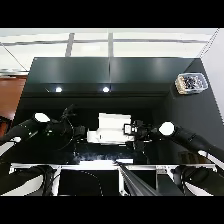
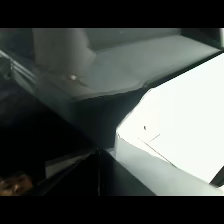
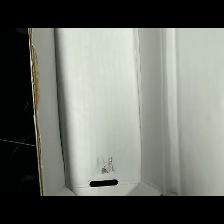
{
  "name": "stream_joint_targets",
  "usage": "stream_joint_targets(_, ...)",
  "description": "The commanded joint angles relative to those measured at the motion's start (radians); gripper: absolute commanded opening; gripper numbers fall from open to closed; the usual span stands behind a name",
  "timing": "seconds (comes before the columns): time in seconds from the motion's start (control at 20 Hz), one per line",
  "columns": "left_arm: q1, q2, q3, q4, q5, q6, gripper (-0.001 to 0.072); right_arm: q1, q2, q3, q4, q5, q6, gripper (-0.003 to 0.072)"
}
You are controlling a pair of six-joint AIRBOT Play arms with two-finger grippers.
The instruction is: Fold the box and place the chain.
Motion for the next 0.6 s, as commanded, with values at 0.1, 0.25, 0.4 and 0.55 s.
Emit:
stream_joint_targets(0.1, 0.0, -0.008, 0.002, -0.079, -0.01, 0.121, 0.0019, 0.001, 0.0, 0.0, 0.0, 0.0, 0.0, 0.0042)
stream_joint_targets(0.25, 0.0, -0.008, 0.002, -0.15, -0.023, 0.196, 0.002, 0.001, 0.0, 0.0, 0.0, 0.0, 0.0, 0.0043)
stream_joint_targets(0.4, -0.002, -0.008, 0.002, -0.139, -0.026, 0.222, 0.002, 0.001, 0.0, 0.0, 0.0, 0.0, 0.0, 0.0042)
stream_joint_targets(0.55, -0.002, -0.005, 0.002, -0.144, -0.047, 0.264, 0.0024, 0.001, 0.0, 0.0, 0.0, 0.0, 0.0, 0.0042)
